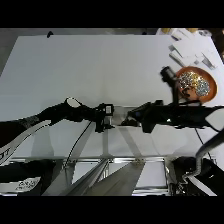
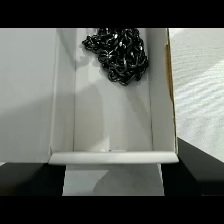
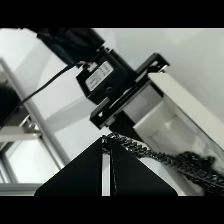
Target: Fold the box and place the chain.
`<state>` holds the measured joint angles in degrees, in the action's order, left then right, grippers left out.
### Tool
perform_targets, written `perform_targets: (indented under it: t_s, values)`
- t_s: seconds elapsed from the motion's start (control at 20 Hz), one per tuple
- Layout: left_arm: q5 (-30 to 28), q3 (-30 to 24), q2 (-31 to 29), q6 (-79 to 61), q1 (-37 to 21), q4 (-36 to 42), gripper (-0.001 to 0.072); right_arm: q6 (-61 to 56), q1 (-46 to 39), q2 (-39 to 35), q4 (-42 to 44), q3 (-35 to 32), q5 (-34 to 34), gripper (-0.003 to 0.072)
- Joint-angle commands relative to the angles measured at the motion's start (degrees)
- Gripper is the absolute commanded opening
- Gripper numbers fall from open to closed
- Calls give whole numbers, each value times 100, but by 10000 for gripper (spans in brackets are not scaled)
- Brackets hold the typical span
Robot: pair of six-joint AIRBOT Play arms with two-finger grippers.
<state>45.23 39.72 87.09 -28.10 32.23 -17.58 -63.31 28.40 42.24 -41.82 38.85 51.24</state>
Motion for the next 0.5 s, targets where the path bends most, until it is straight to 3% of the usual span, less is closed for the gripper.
perform_targets:
  t_s: [0.0, 0.15, 0.25, 0.45]
  values:
    - [-2, 0, -2, 0, 0, -2, 111, -26, 492, 505, -216, 7, -313, 20]
    - [-2, 0, -4, 0, 0, -2, 111, -317, 498, 907, -634, 7, -291, 25]
    - [-2, 0, -4, 0, 0, -2, 111, -437, 498, 1095, -815, 7, -282, 132]
    - [-2, 0, -2, 0, 0, -2, 111, -415, 424, 1049, -802, 212, -98, 141]
